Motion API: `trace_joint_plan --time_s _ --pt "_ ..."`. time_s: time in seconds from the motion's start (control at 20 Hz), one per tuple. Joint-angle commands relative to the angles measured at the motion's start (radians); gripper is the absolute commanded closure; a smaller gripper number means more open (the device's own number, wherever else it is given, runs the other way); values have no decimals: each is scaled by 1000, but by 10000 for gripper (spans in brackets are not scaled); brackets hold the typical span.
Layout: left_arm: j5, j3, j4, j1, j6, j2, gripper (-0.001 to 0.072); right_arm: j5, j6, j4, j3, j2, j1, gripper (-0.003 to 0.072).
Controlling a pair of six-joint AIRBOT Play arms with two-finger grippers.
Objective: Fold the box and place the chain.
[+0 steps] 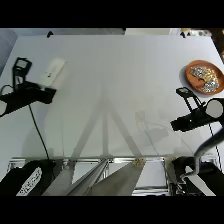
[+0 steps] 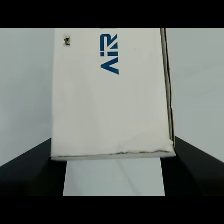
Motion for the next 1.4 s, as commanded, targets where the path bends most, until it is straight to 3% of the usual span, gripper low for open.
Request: trace_joint_plan --time_s 0.0,0.2,0.4,0.45,0.5,0.55,0.75,1.0,1.35 --pt "-70 -10 92 106 -108 -35 704 1 0 0 0 1 -1 666" --pt "-148 -10 97 137 -119 -154 704 0 0 0 0 1 -1 666" --pt "-180 -10 102 137 -126 -200 675 0 0 0 0 1 -1 666" --pt "-189 -10 109 137 -126 -200 610 0 0 0 0 1 -1 666" --pt "-200 -10 118 137 -126 -200 484 0 0 0 0 1 -1 666" --pt "-213 -10 124 137 -126 -200 312 0 0 0 0 1 -1 666" --pt "-257 -10 124 137 -178 -193 10 0 0 0 0 1 -1 666" --pt "-294 -10 179 137 -178 -95 14 0 0 0 0 1 -1 666" --pt "-378 -10 146 95 -177 184 17 0 0 0 0 1 -1 666"
